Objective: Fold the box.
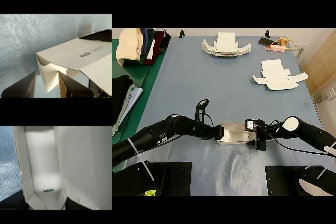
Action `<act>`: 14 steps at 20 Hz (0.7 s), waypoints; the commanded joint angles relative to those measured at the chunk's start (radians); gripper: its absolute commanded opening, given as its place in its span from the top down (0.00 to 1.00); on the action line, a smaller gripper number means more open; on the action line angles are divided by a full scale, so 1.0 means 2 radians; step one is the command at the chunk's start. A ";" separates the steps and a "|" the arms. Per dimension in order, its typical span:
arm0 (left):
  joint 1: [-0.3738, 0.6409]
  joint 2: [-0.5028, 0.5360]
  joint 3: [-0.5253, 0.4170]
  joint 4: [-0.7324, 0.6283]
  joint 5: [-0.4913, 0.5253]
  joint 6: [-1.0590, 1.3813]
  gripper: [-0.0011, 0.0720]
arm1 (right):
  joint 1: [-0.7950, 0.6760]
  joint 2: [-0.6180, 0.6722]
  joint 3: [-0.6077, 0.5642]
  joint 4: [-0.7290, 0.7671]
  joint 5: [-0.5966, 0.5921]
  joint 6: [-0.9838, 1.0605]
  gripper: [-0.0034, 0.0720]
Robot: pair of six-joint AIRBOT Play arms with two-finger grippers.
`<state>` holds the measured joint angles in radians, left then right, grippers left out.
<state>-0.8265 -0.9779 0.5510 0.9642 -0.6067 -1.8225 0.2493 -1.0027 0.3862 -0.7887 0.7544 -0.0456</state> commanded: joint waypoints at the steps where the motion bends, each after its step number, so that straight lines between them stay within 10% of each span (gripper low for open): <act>1: -0.031 -0.036 0.042 0.096 -0.015 -0.101 0.44 | 0.000 0.000 0.000 0.000 0.000 0.000 0.29; 14: -0.131 -0.165 0.174 0.324 -0.171 -0.312 0.44 | 0.000 0.000 0.000 0.000 0.000 0.000 0.29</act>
<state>-1.0626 -1.2587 0.8558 1.5360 -0.8879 -2.3718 0.2493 -1.0031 0.3862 -0.7887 0.7544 -0.0456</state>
